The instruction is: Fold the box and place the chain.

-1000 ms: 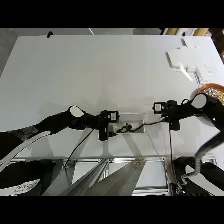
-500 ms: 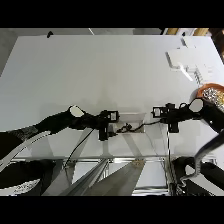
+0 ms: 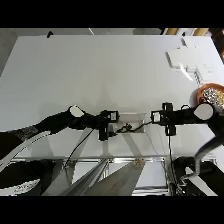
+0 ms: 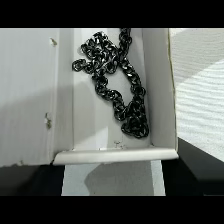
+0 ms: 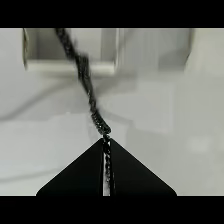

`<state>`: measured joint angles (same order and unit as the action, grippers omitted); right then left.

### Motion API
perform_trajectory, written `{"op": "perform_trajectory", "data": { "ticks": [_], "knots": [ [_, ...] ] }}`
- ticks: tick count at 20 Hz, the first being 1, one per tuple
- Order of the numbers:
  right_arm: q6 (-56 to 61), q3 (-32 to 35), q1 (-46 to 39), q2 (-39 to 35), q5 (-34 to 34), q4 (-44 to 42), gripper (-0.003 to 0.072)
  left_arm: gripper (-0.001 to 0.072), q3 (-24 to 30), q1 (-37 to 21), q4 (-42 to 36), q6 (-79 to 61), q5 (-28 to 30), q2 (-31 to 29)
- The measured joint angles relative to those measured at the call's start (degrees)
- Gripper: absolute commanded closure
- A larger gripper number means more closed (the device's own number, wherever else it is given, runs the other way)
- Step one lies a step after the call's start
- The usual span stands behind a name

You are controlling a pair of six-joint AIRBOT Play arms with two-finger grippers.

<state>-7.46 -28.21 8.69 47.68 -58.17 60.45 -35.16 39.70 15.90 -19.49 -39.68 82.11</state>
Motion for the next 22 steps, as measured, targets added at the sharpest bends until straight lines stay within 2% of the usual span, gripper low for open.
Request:
{"op": "perform_trajectory", "data": {
  "ticks": [3,7,14,15,18,22],
  "knots": [
    [0.1,0.0,4.5,-4.3,-0.8,-7.4,0.0674,0.0365,0.0,0.0,0.0,0.0,0.0,0.0],
    [0.1,0.0,10.9,-6.3,0.2,-15.5,0.0674,0.0365,0.0,0.0,0.0,0.0,0.0,0.0],
    [2.7,0.0,22.8,-4.2,11.7,-21.3,0.0673,0.0365,0.0,0.0,0.0,0.0,0.0,0.0],
    [3.6,0.0,23.8,-3.0,13.0,-21.4,0.0659,0.0365,0.0,0.0,0.0,0.0,0.0,0.0],
    [5.8,0.0,25.2,-0.3,15.2,-20.2,0.0486,0.0365,0.0,0.0,0.0,0.0,0.0,0.0],
    [8.1,-1.7,25.0,-2.8,14.5,-13.9,0.0487,0.0365,0.0,0.0,0.0,0.0,0.0,0.0]
  ]
}}
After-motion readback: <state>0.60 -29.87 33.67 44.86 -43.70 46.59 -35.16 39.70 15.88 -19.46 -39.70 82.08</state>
